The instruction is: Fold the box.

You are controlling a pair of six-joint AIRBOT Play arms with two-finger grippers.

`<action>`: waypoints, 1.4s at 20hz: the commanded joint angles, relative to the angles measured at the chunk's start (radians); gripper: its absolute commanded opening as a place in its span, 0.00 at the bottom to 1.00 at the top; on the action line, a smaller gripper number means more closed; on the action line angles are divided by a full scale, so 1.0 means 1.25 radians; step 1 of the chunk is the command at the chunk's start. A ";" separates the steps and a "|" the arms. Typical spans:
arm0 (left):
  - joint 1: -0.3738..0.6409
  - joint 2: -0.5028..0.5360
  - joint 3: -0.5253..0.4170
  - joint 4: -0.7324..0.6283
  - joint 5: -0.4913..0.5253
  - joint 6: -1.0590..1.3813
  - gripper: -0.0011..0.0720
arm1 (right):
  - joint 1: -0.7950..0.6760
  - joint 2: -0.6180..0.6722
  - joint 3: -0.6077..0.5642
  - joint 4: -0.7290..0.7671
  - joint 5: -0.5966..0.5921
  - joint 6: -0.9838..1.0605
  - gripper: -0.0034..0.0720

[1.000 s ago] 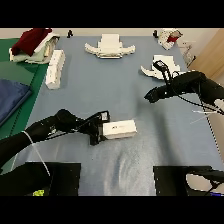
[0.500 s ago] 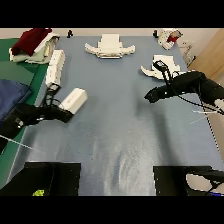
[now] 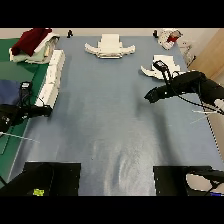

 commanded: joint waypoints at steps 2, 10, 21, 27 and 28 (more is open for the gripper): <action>0.007 -0.109 0.088 -0.011 0.020 -0.003 0.55 | 0.000 -0.001 0.000 0.000 0.000 0.000 0.05; -0.076 -0.347 0.329 -0.023 0.022 -0.056 0.55 | 0.000 -0.001 0.000 0.000 0.000 0.000 0.05; -0.078 -0.506 0.532 -0.013 0.013 -0.097 0.55 | 0.000 -0.001 0.000 0.000 0.000 0.000 0.05; -0.078 -0.511 0.532 -0.002 0.000 -0.063 0.55 | 0.000 -0.001 0.000 0.000 0.000 0.000 0.05; -0.078 -0.511 0.532 -0.002 0.000 -0.063 0.55 | 0.000 -0.001 0.000 0.000 0.000 0.000 0.05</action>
